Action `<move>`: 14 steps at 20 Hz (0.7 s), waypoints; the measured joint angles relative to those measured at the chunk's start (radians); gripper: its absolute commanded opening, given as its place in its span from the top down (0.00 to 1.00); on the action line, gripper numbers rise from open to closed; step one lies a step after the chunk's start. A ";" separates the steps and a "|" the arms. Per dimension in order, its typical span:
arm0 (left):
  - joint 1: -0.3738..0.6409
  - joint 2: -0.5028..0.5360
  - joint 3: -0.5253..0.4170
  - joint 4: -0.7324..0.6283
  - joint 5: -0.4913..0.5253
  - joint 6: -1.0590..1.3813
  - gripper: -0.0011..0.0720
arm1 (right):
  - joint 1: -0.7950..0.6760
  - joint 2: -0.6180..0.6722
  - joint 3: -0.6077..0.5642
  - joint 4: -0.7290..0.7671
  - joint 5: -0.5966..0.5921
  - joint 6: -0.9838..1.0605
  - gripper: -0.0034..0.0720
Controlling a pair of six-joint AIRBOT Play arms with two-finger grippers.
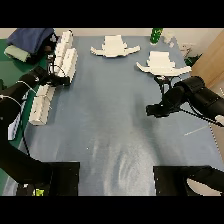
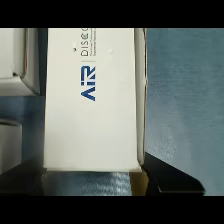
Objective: Fold the box.
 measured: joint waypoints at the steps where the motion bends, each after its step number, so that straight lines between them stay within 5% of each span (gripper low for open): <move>1: 0.000 -0.021 0.025 0.001 -0.005 0.000 0.37 | 0.000 0.000 0.000 0.000 0.000 0.000 0.93; 14: 0.000 -0.072 0.085 0.005 0.037 0.010 0.36 | 0.000 0.000 0.000 0.000 0.000 0.000 0.93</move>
